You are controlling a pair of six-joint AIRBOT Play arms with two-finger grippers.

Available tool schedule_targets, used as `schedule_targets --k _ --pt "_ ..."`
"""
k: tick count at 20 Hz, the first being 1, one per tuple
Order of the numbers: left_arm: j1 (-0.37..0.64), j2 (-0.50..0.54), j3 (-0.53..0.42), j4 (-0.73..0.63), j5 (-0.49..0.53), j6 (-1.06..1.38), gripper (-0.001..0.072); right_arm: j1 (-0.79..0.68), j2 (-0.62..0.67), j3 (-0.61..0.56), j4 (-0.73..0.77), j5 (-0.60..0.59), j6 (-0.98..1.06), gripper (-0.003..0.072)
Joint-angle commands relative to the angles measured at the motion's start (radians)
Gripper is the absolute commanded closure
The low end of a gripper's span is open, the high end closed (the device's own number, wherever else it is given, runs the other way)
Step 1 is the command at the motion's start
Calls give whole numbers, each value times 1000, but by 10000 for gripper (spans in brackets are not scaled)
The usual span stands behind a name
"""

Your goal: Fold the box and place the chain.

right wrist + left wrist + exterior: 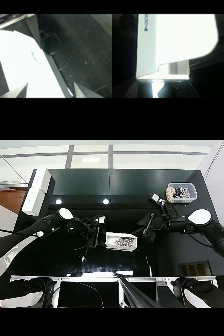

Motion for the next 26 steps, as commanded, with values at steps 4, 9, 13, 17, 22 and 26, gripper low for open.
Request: schedule_targets --k 4,9,13,17,22,26 --pt "0 0 0 0 0 0 225 0 -1 -11 -4 138 -35 -21" --pt "0 0 0 0 0 0 225 67 -1 -11 -89 119 -34 -21" --pt "0 0 0 0 0 0 226 122 -1 -11 -159 83 -34 -20" --pt "0 0 0 0 0 0 225 138 -1 -11 -204 37 -31 -19" --pt "0 0 0 0 0 0 225 140 -16 -11 -208 12 -31 -19" --pt "0 0 0 0 0 0 225 154 -27 -11 -216 -14 -31 -19"
